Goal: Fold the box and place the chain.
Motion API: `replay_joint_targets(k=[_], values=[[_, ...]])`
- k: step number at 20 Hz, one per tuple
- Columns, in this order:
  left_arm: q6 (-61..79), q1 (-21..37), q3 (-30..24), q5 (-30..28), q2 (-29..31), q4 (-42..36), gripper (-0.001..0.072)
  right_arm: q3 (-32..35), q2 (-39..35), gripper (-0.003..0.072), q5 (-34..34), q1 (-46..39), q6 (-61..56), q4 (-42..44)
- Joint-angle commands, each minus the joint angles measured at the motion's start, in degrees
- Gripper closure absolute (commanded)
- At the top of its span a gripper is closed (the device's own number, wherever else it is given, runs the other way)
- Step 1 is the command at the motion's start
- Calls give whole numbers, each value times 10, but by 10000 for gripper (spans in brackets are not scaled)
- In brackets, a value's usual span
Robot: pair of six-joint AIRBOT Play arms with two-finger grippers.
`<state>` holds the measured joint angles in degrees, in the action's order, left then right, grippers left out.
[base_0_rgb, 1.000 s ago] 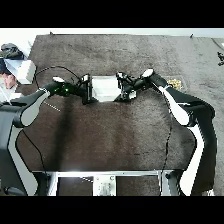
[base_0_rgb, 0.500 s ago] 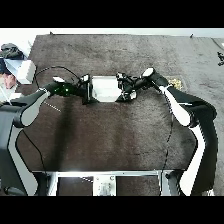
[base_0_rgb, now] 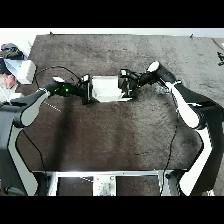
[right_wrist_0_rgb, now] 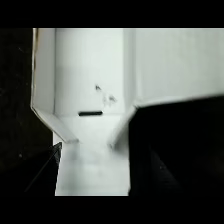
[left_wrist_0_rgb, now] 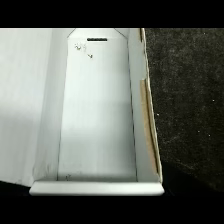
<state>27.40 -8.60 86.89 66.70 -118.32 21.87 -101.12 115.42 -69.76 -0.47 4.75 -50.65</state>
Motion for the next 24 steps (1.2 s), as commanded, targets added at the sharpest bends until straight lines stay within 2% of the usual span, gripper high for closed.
replay_joint_targets(k=[1,2,3,4,5,6,7,9,15,18,24], values=[[0,0,0,0,0,0,362,-1,-33,20,-1,-20,-36,-13],[0,0,0,0,0,0,362,-1,-42,22,-9,-23,-35,8],[0,0,0,0,0,0,362,-1,-49,99,-20,-23,-35,35],[0,0,0,0,0,0,362,-1,-52,333,-34,-23,-35,68],[0,0,0,0,0,0,362,0,-52,515,-40,-20,-35,108],[0,0,0,0,0,0,362,0,-50,594,-40,-16,-35,136],[0,0,0,0,0,0,362,0,-45,637,-35,-11,-35,156],[0,0,0,0,0,0,362,0,-32,639,-13,-1,-33,195],[0,0,0,0,0,0,362,0,-12,639,73,8,-33,237],[0,0,0,0,0,0,362,0,-4,639,101,8,-33,236],[0,0,0,0,0,0,362,0,37,639,100,8,-33,184]])
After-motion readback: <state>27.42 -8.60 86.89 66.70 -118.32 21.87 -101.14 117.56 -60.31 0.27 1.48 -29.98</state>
